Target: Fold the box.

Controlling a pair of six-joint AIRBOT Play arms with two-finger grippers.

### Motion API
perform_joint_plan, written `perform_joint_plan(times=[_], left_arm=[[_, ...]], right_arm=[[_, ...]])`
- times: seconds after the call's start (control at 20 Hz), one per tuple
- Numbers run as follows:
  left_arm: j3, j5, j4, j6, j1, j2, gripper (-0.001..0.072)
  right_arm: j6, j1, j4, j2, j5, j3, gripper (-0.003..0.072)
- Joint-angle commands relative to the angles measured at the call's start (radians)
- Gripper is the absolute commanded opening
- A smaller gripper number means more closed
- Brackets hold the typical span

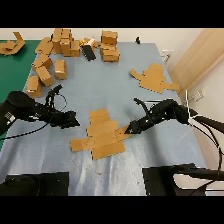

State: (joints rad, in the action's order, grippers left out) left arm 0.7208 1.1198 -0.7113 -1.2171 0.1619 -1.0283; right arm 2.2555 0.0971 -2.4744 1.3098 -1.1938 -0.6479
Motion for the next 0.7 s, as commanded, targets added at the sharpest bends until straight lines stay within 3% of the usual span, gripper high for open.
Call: perform_joint_plan(times=[0.0,0.1,0.15,0.2,0.25,0.3,0.35,0.55,0.65], left_arm=[[0.0,0.019,0.039,0.051,-0.026,-0.097,0.0013],[0.0,-0.006,0.039,0.08,-0.026,-0.142,0.0014],[0.0,-0.022,0.04,0.098,-0.026,-0.16,0.012],[0.0,-0.043,0.039,0.104,-0.026,-0.173,0.046],[0.0,-0.063,0.039,0.105,-0.026,-0.183,0.0473],[0.001,-0.075,0.039,0.115,-0.026,-0.194,0.039],[0.001,-0.084,0.039,0.134,-0.026,-0.206,0.0377],[0.001,-0.117,0.055,0.198,-0.026,-0.274,0.0377],[0.002,-0.131,0.135,0.287,-0.026,-0.322,0.0377]], right_arm=[[0.034,0.065,-0.042,-0.062,0.084,0.058,0.0003],[0.035,0.108,-0.051,-0.163,0.197,0.14,0.0003],[0.034,0.132,-0.057,-0.211,0.247,0.172,0.0003],[0.03,0.158,-0.059,-0.254,0.289,0.197,0.0003],[0.029,0.183,-0.059,-0.293,0.319,0.214,0.0003],[0.018,0.204,-0.059,-0.319,0.333,0.222,0.0003],[0.007,0.22,-0.058,-0.333,0.337,0.224,0.0003],[-0.017,0.259,-0.056,-0.341,0.345,0.225,0.0004],[-0.032,0.26,-0.054,-0.341,0.344,0.225,0.0004]])
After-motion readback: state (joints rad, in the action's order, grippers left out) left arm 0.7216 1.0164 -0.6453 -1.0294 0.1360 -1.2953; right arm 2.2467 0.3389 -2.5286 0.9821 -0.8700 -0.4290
